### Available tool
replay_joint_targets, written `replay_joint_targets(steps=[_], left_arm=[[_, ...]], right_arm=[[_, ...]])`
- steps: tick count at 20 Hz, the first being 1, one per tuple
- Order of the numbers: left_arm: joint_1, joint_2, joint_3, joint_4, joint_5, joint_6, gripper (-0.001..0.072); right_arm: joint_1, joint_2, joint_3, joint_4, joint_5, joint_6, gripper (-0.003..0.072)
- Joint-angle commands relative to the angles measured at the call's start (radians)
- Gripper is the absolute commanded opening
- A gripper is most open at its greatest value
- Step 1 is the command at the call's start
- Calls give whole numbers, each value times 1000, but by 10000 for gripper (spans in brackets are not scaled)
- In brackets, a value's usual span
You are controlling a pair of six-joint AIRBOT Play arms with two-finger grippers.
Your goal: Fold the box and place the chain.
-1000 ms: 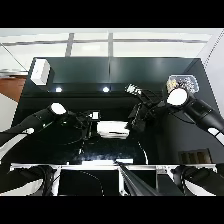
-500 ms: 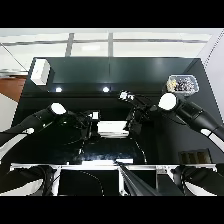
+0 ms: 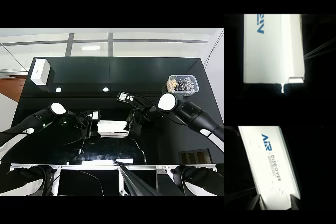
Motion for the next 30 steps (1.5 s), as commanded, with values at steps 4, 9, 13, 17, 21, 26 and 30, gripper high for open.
replay_joint_targets(steps=[4, 9, 13, 17, 21, 26, 30], left_arm=[[-1, -1, 0, 1, -3, 0, 523], [-1, -1, 0, 1, -3, 0, 523], [-1, -1, 0, 1, -3, 0, 523], [-1, -1, 0, 1, -3, 0, 523], [-1, -1, 0, 1, -3, 0, 522], [-1, -1, 0, 1, -3, 0, 523], [-1, -1, 0, 1, -3, 0, 522]], right_arm=[[37, 0, 0, -31, -14, 3, 418], [58, 0, 0, -56, -51, 34, 418], [59, 0, 0, -50, -50, 34, 417], [77, 0, 0, -50, -46, 35, 417], [100, 0, 0, -124, -45, 106, 417], [100, 0, 0, -128, -43, 117, 418], [100, 0, 0, -128, -52, 158, 328]])
